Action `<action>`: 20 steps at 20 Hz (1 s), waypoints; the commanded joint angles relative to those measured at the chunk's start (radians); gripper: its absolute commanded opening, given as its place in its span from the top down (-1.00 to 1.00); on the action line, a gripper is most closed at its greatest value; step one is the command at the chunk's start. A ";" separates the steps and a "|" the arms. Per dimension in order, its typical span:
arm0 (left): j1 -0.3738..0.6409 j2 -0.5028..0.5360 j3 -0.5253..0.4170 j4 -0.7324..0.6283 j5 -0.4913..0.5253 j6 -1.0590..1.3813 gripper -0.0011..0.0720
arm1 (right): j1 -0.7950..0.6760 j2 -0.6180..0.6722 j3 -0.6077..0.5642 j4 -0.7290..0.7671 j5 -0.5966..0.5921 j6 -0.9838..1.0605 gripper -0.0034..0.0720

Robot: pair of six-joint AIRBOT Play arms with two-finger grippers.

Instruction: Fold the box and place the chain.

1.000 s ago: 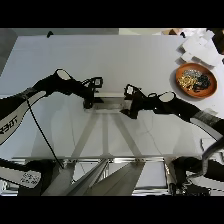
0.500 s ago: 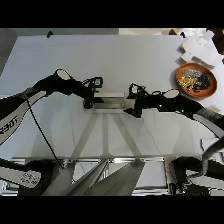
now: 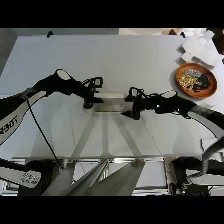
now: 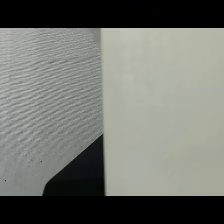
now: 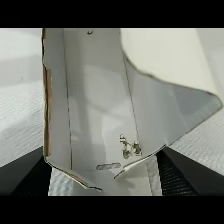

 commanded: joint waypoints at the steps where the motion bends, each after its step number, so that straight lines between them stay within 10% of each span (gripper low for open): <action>1: 0.000 0.000 0.000 0.000 0.001 0.000 0.94 | -0.001 -0.044 0.012 0.010 0.018 -0.042 -0.88; 20: 0.000 0.000 0.000 0.000 0.001 0.000 0.94 | 0.026 -0.104 0.101 -0.032 0.056 0.008 -0.88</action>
